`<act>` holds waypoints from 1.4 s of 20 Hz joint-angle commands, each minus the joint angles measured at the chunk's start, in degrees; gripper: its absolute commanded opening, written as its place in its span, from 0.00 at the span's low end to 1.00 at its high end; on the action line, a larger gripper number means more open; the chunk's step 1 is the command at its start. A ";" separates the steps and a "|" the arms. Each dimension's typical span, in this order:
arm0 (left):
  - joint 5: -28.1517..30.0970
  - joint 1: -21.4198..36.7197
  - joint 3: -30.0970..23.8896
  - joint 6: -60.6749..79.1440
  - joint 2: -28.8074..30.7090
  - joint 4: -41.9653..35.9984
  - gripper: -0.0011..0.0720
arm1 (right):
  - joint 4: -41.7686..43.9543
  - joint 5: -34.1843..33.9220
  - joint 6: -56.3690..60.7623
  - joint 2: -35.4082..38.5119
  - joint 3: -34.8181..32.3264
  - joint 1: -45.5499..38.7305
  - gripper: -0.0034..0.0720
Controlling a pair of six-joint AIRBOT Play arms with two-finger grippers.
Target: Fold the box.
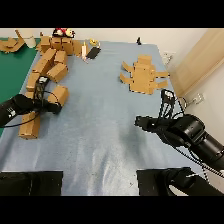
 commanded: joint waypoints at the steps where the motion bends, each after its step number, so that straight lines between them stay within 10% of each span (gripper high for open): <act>1: 1.88 3.26 4.33 -3.52 -4.15 0.09 0.63 | 0.04 0.33 0.00 -0.02 0.07 0.00 0.05; 11: 3.48 3.26 17.31 -4.24 -17.66 0.13 0.63 | 0.09 0.31 -0.02 0.02 0.07 0.02 0.05; 20: 6.73 4.35 18.10 -4.24 -19.47 0.52 0.64 | 0.09 0.33 -0.02 0.04 0.07 0.02 0.05; 22: 5.40 4.98 18.10 -4.26 -19.50 0.52 0.96 | 0.09 0.33 -0.02 0.04 0.09 0.02 0.05; 28: 0.68 5.73 18.12 -4.31 -19.28 0.28 0.97 | 0.07 0.35 -0.02 0.02 0.07 0.02 0.05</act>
